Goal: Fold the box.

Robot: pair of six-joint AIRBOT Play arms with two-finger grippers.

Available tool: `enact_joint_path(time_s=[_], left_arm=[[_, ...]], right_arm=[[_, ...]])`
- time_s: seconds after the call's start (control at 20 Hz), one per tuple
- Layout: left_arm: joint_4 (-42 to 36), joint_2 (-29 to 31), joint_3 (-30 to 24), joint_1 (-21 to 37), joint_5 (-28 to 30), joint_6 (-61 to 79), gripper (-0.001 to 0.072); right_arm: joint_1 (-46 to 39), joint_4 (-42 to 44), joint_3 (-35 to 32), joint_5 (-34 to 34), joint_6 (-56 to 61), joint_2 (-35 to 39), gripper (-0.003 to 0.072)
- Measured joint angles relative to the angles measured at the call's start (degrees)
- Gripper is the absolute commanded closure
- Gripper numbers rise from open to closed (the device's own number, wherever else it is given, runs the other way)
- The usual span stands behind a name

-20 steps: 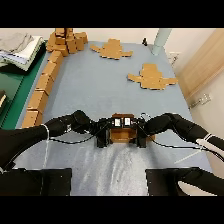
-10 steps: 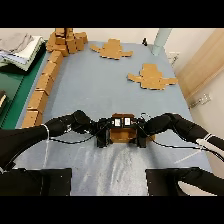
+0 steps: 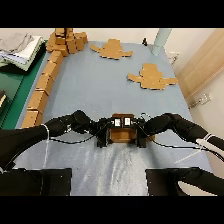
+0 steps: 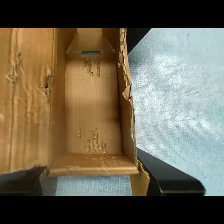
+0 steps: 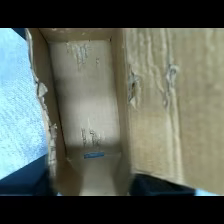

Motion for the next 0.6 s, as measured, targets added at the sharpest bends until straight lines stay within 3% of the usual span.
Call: enact_joint_path(time_s=[0.35,0.6], left_arm=[[0.1,0.0,0.0,0.0,-0.2,0.0,0.0114],[0.1,0.0,0.0,0.0,-0.2,0.0,0.0113]], right_arm=[[-0.1,-3.3,0.0,-1.0,0.5,3.5,-0.0034],[-0.1,-10.9,0.0,-4.7,10.3,9.7,-0.0027]])
